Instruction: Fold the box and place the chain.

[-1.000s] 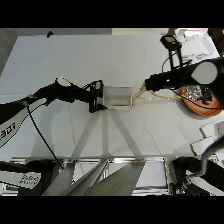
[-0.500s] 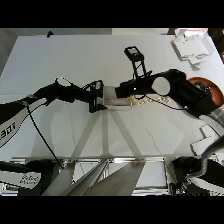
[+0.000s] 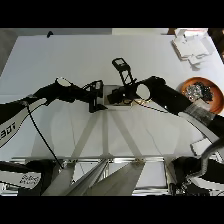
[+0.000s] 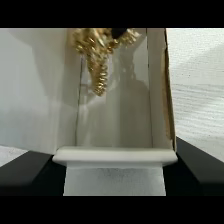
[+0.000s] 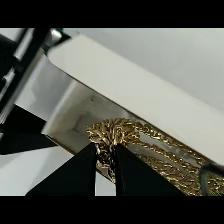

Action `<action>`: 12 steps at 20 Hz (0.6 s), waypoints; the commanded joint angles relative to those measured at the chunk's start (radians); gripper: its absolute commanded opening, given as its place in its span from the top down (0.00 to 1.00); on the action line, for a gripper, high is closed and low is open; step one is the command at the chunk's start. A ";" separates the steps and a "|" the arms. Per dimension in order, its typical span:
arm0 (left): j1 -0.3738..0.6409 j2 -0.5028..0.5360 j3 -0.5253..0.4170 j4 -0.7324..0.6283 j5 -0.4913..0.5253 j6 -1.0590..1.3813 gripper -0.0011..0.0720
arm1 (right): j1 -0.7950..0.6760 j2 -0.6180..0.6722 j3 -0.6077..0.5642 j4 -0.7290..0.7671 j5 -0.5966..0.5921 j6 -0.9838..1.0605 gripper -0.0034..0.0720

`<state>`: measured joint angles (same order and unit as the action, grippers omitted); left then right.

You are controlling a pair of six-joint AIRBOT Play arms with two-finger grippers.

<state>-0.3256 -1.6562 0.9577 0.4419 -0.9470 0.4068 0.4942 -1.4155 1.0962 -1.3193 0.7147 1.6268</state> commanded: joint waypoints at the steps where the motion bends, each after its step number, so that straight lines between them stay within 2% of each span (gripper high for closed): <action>1: 0.000 0.000 0.000 0.000 0.000 0.000 0.63 | 0.002 -0.043 0.000 -0.019 0.040 0.000 0.91; 3: 0.000 0.000 0.000 0.000 0.000 0.000 0.63 | 0.002 -0.042 0.000 -0.020 0.031 -0.001 0.67; 4: 0.000 0.000 0.000 0.000 0.000 0.000 0.63 | 0.002 -0.039 0.001 -0.019 0.029 -0.005 0.64; 8: 0.000 0.000 0.000 0.000 0.000 0.000 0.63 | -0.008 0.016 0.001 -0.015 0.081 -0.097 0.64; 12: 0.000 0.000 0.000 0.000 0.000 0.000 0.63 | -0.133 0.120 0.000 -0.007 0.208 -0.259 0.64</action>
